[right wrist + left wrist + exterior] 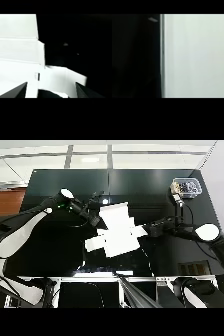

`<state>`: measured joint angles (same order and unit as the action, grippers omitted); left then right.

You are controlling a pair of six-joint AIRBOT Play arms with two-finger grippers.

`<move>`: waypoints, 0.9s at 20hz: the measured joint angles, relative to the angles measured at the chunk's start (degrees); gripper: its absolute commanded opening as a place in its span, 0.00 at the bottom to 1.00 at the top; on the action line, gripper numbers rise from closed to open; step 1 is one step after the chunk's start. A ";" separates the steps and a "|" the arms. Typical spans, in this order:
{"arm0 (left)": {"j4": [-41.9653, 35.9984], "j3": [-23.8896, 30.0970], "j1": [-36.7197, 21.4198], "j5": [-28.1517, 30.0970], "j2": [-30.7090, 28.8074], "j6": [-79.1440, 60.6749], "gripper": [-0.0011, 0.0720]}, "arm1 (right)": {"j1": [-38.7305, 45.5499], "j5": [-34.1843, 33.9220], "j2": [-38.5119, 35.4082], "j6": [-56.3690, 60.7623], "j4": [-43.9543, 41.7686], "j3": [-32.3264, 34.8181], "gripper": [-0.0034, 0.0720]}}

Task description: Fold the box and place the chain.

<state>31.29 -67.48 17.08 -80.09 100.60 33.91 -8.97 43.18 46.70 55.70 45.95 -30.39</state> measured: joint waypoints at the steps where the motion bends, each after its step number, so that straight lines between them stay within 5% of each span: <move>1: 0.50 0.42 0.63 0.07 -1.14 -0.15 0.05 | 0.07 1.40 -0.04 0.00 3.39 -1.92 0.98; 8: 4.04 6.49 6.34 11.52 -10.27 -12.79 0.05 | -0.81 8.44 -0.04 -1.01 15.78 -7.37 0.98; 13: 6.29 7.43 9.70 21.86 -11.30 -21.16 0.05 | -4.68 8.85 -0.04 -20.50 16.44 -3.85 0.98; 18: 7.08 7.43 10.75 25.40 -10.38 -23.93 0.05 | -6.49 8.85 -0.04 -33.97 15.19 0.70 0.98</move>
<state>38.37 -60.05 27.83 -54.70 90.21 9.98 -15.46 52.03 46.65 21.74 61.14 -29.69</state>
